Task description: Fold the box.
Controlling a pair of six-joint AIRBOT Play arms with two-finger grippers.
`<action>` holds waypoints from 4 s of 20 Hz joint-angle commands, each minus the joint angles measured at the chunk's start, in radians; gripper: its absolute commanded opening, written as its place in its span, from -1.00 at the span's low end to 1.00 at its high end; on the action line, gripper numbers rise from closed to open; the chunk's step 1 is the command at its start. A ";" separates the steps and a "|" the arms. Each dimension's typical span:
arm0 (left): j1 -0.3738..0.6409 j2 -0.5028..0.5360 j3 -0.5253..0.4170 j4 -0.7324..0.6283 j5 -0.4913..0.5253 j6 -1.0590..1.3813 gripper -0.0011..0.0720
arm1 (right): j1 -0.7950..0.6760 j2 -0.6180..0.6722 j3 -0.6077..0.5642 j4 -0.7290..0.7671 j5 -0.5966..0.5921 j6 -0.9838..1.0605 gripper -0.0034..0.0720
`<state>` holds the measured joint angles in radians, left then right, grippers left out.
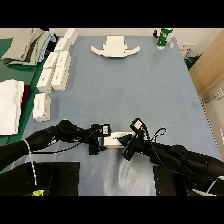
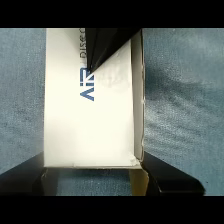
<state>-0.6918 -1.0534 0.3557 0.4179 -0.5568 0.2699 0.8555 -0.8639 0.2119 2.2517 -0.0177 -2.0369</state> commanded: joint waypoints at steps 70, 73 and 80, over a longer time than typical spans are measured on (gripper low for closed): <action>0.255 0.200 0.016 0.180 0.002 -0.561 0.31 | -0.401 -0.371 0.809 -0.912 -1.501 1.016 -0.89; 0.476 0.269 0.016 0.448 0.067 -0.958 0.31 | -0.418 -0.371 0.809 -0.911 -1.481 1.015 -0.89; 0.838 0.191 0.017 0.505 0.111 -1.056 0.31 | -0.418 -0.371 0.809 -0.904 -1.396 1.015 -0.89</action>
<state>0.0284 -0.8345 0.3717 0.8841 -0.4816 -0.7177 0.4397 -1.2343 1.0203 1.3445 -1.4460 -1.0218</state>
